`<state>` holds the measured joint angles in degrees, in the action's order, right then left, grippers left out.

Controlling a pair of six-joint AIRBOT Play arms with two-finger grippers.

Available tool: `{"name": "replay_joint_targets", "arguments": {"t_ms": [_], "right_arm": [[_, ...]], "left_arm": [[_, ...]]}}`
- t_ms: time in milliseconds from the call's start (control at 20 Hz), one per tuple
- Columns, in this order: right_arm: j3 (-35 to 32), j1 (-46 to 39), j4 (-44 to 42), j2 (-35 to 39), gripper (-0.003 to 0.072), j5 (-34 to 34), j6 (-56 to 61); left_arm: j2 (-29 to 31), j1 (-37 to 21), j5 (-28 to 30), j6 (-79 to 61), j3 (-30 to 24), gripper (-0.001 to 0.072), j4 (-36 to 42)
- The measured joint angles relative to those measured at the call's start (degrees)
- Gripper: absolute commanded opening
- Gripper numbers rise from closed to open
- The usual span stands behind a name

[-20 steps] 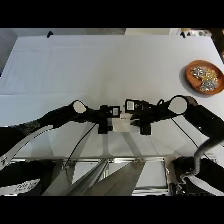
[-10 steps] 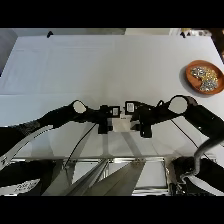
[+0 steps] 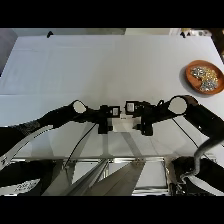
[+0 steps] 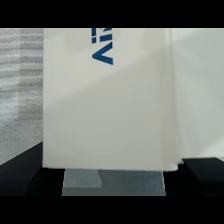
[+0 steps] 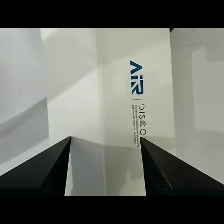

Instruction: Fold the box and place the chain.

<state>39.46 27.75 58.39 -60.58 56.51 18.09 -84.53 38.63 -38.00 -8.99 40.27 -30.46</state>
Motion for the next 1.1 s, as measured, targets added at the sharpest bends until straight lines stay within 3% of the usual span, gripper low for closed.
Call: {"name": "replay_joint_targets", "arguments": {"t_ms": [100, 350, 400, 500, 700, 1000, 1100], "right_arm": [[0.0, 0.0, 0.42, -0.02, 0.0478, -0.68, 0.07], [0.04, 0.02, 2.08, -1.01, 0.0387, -1.55, 0.57], [0.04, 0.02, 2.32, -1.16, 0.0332, -1.66, 0.63], [0.04, 0.02, 2.62, -1.31, 0.029, -1.77, 0.81], [0.35, 0.02, 3.37, -1.14, 0.0262, -1.79, 1.22], [1.75, -0.02, 4.33, -0.55, 0.0266, -2.38, 2.56], [1.92, -0.04, 1.92, -0.5, 0.0336, -1.22, 1.86]], "left_arm": [[0.0, 0.0, 0.02, 0.0, 0.0, 0.0013, 0.0], [0.0, 0.0, 0.0, 0.02, 0.0, 0.0013, 0.02], [0.0, 0.0, 0.0, 0.04, 0.0, 0.0013, 0.02], [0.0, 0.0, 0.0, 0.04, 0.0, 0.0013, 0.02], [0.0, 0.0, 0.0, 0.13, 0.0, 0.0013, 0.07], [0.0, 0.0, 0.02, -0.07, 0.0, 0.0013, -0.02], [0.0, 0.0, 0.02, -0.07, 0.0, 0.0013, -0.02]]}}
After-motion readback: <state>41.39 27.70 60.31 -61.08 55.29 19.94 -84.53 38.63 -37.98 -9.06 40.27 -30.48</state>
